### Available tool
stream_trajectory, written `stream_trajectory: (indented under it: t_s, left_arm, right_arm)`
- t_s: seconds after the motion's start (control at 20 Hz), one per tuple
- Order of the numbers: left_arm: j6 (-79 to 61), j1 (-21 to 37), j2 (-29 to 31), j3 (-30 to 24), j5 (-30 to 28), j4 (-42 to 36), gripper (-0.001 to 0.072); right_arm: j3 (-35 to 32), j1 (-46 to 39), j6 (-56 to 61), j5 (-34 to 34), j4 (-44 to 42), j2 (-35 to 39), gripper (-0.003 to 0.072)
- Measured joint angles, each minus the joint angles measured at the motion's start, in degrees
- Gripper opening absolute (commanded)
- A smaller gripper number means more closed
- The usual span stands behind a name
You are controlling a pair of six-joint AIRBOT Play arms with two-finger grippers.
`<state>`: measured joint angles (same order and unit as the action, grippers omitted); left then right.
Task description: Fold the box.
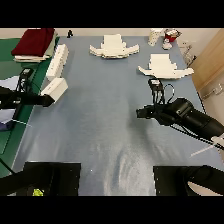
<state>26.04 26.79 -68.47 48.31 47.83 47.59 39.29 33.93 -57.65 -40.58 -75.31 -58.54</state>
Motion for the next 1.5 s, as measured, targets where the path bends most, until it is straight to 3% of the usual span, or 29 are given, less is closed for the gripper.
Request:
stream_trajectory:
  t_s: [0.2,0.45,0.6,1.0,1.5]
  left_arm:
    - [-0.52,0.98,-4.48,2.21,-5.77,1.79,0.0514]
    - [-1.20,-2.32,-10.51,5.07,-15.54,2.32,0.0514]
    - [-1.03,-4.42,-14.82,8.87,-18.29,2.25,0.0514]
    - [0.55,-6.19,-24.30,20.31,-19.28,-0.81,0.0514]
    - [1.01,-6.43,-27.93,22.99,-17.92,-1.66,0.0514]
  right_arm:
    - [0.00,0.00,0.17,0.13,1.18,-0.09,0.0004]
    - [0.00,0.00,0.20,0.24,2.47,-0.74,0.0004]
    - [0.00,0.00,0.20,0.50,2.75,-1.66,0.0004]
    - [0.00,0.00,0.22,0.68,3.15,-3.13,0.0004]
    - [0.00,0.00,0.22,1.05,3.54,-3.28,0.0004]
